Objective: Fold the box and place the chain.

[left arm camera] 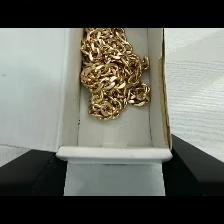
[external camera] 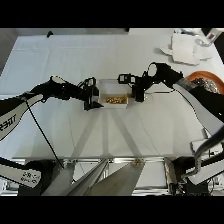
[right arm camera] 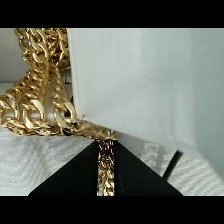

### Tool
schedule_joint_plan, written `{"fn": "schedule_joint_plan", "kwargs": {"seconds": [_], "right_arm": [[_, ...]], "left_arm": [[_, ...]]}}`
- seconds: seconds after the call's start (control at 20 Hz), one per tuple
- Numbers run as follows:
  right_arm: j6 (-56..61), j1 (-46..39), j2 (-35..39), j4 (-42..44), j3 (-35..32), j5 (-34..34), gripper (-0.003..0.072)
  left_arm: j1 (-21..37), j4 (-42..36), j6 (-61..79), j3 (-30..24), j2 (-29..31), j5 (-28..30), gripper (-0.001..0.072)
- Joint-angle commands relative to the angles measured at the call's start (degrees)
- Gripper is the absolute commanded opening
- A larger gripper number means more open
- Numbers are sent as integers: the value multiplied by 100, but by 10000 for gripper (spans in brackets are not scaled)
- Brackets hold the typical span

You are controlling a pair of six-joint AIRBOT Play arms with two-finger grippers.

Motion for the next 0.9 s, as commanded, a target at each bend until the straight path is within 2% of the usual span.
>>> {"fn": "schedule_joint_plan", "kwargs": {"seconds": [0.0,0.15,0.5,0.85], "right_arm": [[205,7,-28,-133,-9,863,11],[798,7,177,-133,-9,883,10],[839,7,1268,63,-9,846,10],[815,11,2111,1615,-4,487,10]], "left_arm": [[0,2,0,2,2,0,155],[0,2,0,2,2,0,155],[0,2,0,2,2,0,155],[0,2,0,2,2,0,155]]}}
